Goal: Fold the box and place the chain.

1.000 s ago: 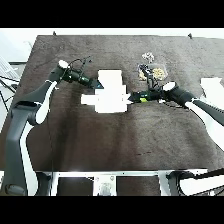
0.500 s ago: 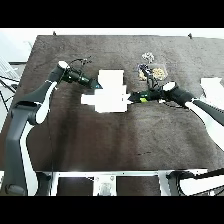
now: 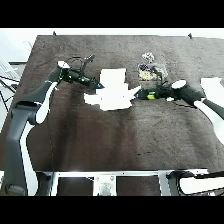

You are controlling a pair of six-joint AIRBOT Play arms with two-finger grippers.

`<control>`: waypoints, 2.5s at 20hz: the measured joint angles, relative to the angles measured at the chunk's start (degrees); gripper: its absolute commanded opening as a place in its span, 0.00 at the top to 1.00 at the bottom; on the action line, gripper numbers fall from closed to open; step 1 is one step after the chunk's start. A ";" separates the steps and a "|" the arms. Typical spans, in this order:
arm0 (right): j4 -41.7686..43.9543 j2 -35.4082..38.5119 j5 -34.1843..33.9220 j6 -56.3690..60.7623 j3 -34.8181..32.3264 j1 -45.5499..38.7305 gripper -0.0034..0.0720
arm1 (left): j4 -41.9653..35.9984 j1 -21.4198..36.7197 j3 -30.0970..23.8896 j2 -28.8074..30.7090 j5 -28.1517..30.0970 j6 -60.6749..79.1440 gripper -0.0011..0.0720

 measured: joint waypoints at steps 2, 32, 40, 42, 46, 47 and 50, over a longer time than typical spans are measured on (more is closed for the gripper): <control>0.07 1.62 -0.07 -0.20 0.00 -3.43 0.64 | -2.54 0.68 -0.39 0.00 -1.25 5.55 0.97; 2.27 3.72 -5.07 -4.44 -4.57 -7.65 0.64 | -5.60 -1.46 -21.53 7.34 10.34 44.68 0.96; 2.38 4.94 -5.09 -9.29 -4.72 -7.54 0.64 | -5.73 -1.46 -21.53 7.30 10.05 45.07 0.96; 2.54 7.37 -5.09 -11.76 -5.62 -7.37 0.64 | -5.90 -1.46 -21.53 7.30 10.14 45.07 0.96; 2.93 14.58 -5.07 -17.57 -10.01 -4.94 0.15 | -6.08 -1.46 -21.55 7.28 10.29 45.09 0.96; 2.91 16.00 -5.07 -19.89 -11.30 -3.76 0.15 | -6.10 -1.49 -21.55 7.28 10.34 45.09 0.96; 2.91 18.21 -4.85 -30.47 -14.32 0.61 0.13 | -6.16 -1.49 -21.55 7.28 10.36 45.09 0.96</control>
